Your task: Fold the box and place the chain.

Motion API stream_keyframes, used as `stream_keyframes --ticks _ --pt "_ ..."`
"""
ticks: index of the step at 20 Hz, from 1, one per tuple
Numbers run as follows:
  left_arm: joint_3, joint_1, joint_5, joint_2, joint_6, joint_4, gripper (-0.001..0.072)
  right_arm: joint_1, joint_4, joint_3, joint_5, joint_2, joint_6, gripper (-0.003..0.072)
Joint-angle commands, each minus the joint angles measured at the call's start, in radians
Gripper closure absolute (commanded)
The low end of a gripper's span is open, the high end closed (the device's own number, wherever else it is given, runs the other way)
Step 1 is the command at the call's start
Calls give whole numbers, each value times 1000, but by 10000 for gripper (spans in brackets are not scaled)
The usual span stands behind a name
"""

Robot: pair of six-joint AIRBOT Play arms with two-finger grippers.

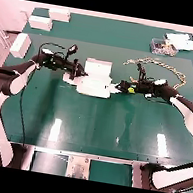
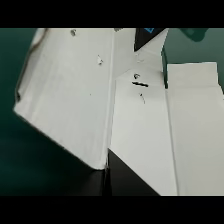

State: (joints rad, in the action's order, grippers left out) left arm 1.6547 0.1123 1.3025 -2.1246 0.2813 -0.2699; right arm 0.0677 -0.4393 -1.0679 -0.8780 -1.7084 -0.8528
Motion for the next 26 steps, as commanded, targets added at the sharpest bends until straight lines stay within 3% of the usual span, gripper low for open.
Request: stream_keyframes --ticks 1,2,3,9,14,26 --pt "0 -1 8 0 86 16 695 -1 -7 -1 -8 0 1 369" --pt "0 -1 10 0 98 17 695 -2 -7 -5 -8 0 11 227" --pt "0 -1 10 0 115 17 695 -3 -7 -10 -9 1 23 218" --pt "-1 -2 8 0 148 18 695 -35 -7 -94 -8 7 26 218" --pt "-100 -27 5 25 266 97 695 -72 -6 -137 -9 34 27 218" --pt "-102 -2 -65 32 304 21 695 -71 -7 -138 -9 38 27 217"
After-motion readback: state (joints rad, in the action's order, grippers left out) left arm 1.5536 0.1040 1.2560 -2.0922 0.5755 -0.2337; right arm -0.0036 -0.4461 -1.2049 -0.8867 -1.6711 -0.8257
